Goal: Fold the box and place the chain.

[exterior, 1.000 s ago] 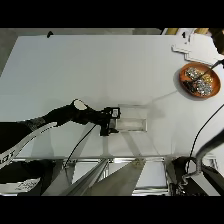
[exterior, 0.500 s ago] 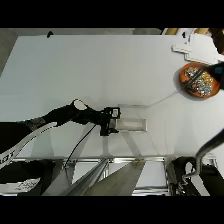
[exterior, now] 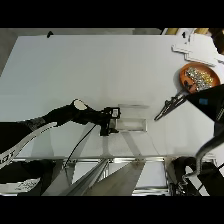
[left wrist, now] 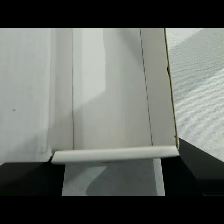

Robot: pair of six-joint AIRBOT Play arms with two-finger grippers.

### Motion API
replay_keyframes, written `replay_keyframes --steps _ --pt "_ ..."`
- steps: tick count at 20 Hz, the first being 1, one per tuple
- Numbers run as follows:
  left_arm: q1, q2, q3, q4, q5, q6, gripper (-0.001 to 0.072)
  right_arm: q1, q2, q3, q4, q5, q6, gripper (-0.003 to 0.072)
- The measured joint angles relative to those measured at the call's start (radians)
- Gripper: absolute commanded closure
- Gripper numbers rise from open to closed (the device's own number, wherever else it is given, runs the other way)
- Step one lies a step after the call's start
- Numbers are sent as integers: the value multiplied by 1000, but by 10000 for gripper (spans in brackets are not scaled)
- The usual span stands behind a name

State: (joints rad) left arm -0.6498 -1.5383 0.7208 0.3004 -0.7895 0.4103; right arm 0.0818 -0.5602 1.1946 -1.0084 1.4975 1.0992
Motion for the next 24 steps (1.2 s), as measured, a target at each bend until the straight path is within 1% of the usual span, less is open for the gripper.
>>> replay_keyframes --steps 4,7,9,13,16,19,24 --pt "0 0 0 0 0 0 540 56 11 -106 44 -5 -12 669" --pt "0 0 0 0 0 0 540 110 13 -221 85 -36 -47 669" --pt "0 0 0 0 0 0 540 143 14 -298 92 -89 -64 668" --pt "0 0 0 0 0 0 540 215 2 -428 95 -247 -92 668" --pt "0 0 0 0 0 0 540 282 -40 -485 89 -337 -108 668" --pt "0 0 0 0 0 0 540 334 -116 -515 54 -401 -117 668" --pt "0 0 0 0 0 0 540 361 -231 -533 4 -433 -114 668"
